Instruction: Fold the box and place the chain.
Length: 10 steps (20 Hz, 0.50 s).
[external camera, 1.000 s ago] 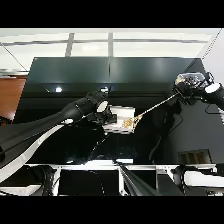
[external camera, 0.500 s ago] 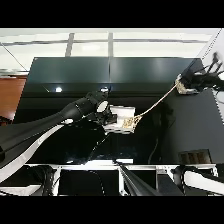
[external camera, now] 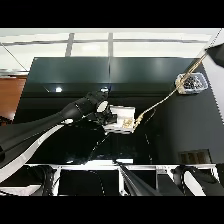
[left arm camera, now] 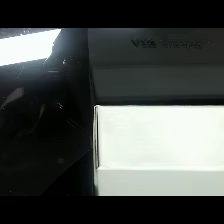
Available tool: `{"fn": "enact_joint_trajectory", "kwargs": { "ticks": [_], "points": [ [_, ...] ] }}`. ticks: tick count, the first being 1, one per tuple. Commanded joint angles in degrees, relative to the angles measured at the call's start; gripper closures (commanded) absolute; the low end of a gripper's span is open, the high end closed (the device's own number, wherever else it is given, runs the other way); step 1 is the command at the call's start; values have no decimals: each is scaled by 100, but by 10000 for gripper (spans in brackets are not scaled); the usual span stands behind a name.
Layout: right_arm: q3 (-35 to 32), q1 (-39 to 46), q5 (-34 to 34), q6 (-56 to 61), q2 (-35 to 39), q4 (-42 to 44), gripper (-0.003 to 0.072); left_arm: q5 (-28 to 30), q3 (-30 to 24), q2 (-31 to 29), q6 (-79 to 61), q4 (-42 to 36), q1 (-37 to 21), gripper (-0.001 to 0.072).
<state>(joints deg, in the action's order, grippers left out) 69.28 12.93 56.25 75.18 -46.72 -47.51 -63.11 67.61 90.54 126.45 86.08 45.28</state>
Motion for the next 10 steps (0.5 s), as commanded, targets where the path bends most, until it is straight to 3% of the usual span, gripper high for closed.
{"fn": "enact_joint_trajectory", "kwargs": {
  "ticks": [1,4,10],
  "points": [
    [485,-44,411,-131,455,621,661,-4,0,0,0,0,-4,676],
    [841,-44,831,-240,455,1134,661,-4,0,0,0,0,-4,676],
    [846,-72,1639,-341,452,1515,661,-4,0,0,0,2,-4,676]
  ]
}}
